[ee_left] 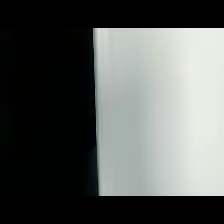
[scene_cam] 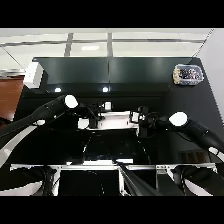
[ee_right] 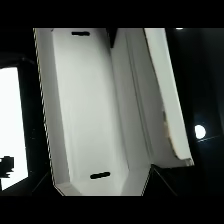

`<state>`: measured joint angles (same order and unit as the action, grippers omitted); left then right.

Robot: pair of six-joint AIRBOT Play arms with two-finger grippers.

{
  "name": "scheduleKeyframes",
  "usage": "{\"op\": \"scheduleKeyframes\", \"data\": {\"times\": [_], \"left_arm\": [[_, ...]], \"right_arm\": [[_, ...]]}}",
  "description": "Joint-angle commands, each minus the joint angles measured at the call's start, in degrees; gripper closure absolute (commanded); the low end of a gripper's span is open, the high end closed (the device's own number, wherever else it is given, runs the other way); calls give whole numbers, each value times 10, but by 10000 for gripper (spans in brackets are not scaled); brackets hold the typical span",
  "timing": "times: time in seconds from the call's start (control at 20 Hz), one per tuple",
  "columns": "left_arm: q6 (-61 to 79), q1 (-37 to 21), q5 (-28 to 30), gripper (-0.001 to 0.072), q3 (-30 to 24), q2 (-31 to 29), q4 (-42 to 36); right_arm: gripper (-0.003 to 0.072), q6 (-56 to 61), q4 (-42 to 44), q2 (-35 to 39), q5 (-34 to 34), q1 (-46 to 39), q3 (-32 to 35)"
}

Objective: Fold the box and place the chain.

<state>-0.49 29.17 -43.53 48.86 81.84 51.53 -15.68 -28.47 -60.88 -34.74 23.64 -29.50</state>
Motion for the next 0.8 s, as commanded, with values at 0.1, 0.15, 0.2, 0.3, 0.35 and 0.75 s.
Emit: {"op": "scheduleKeyframes", "data": {"times": [0.1, 0.15, 0.2, 0.3, 0.35, 0.75], "left_arm": [[1, 0, 0, 685, 0, 0, 0], [1, 0, 0, 685, 0, 0, 0], [1, 0, 0, 685, 0, 0, 0], [1, 0, 0, 685, 0, 0, 0], [1, 0, 0, 685, 0, 0, 0], [1, 0, 0, 685, 0, 0, 0]], "right_arm": [[-18, -20, 21, -7, -14, -51, -13], [-19, -20, 21, -12, -20, -54, -13], [-19, -24, 26, -18, -27, -53, -13], [-19, -68, 67, -31, -40, -53, -13], [-19, -87, 88, -39, -50, -53, -13], [-18, -137, 105, -110, -90, -53, -21]]}}
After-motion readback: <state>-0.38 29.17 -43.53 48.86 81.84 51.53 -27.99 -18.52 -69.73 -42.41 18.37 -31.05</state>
